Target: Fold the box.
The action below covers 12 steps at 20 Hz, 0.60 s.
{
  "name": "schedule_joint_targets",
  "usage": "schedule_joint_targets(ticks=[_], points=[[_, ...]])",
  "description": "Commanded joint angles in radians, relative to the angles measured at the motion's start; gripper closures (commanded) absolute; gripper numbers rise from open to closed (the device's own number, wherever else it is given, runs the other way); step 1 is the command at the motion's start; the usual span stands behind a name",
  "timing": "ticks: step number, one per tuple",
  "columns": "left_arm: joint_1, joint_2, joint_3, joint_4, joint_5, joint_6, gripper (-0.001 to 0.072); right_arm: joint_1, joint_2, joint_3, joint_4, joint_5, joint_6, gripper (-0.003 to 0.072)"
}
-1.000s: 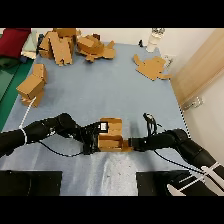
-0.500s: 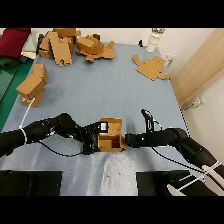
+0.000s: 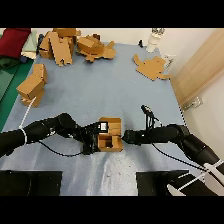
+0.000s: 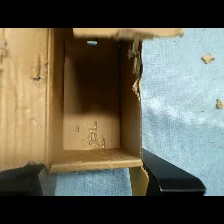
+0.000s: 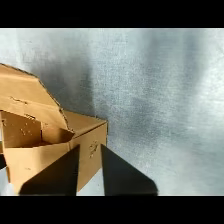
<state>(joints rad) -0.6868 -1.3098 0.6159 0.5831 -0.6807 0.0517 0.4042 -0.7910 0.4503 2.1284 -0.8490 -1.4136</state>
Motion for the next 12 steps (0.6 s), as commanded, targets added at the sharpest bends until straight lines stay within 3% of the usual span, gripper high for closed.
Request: schedule_joint_targets(ticks=[1,10,11,12], points=[[0.0,0.0,0.0,0.0,0.0,0.0,0.0377,0.001,0.001,0.027,0.001,-0.025,-0.001,0.0415],[0.0,0.0,0.0,0.0,0.0,0.0,0.0377,0.002,0.001,0.031,-0.019,-0.093,-0.015,0.0376],[0.0,0.0,0.0,0.0,0.0,0.0,0.0377,0.002,0.001,0.031,-0.018,-0.104,-0.021,0.0276],[0.0,0.0,0.0,0.0,0.0,0.0,0.0377,0.002,0.001,0.031,-0.011,-0.111,-0.028,0.0237]])
